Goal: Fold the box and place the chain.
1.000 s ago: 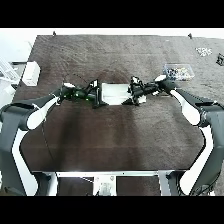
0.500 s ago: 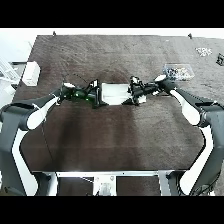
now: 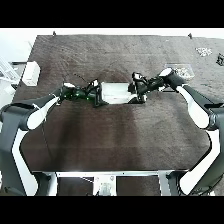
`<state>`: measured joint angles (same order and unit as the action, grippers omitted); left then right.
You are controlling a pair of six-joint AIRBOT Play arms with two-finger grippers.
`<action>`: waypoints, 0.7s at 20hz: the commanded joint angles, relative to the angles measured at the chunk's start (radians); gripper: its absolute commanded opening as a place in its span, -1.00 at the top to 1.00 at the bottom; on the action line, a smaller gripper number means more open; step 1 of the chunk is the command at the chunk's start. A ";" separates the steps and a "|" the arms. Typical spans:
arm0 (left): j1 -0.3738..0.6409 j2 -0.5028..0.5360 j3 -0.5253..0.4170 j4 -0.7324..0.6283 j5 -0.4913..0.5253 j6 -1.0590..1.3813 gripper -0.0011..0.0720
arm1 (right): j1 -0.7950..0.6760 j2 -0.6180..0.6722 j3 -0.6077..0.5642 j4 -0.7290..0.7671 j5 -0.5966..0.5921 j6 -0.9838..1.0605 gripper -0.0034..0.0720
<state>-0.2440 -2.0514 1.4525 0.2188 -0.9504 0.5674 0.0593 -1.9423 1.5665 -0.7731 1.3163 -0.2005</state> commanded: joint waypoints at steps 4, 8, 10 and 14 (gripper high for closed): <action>0.001 0.000 0.000 0.005 -0.011 -0.002 -0.46 | -0.053 0.106 0.002 -0.196 0.054 0.220 -0.99; 0.001 0.000 0.000 0.006 -0.019 -0.013 -0.46 | -0.060 0.171 0.002 -0.061 0.128 0.244 -0.08; 0.001 0.000 0.000 0.007 -0.039 -0.020 -0.46 | -0.047 0.175 0.002 0.091 0.151 0.242 0.87; 0.001 0.000 0.000 0.024 -0.055 -0.055 -0.46 | 0.027 0.165 0.001 0.194 0.137 0.245 0.87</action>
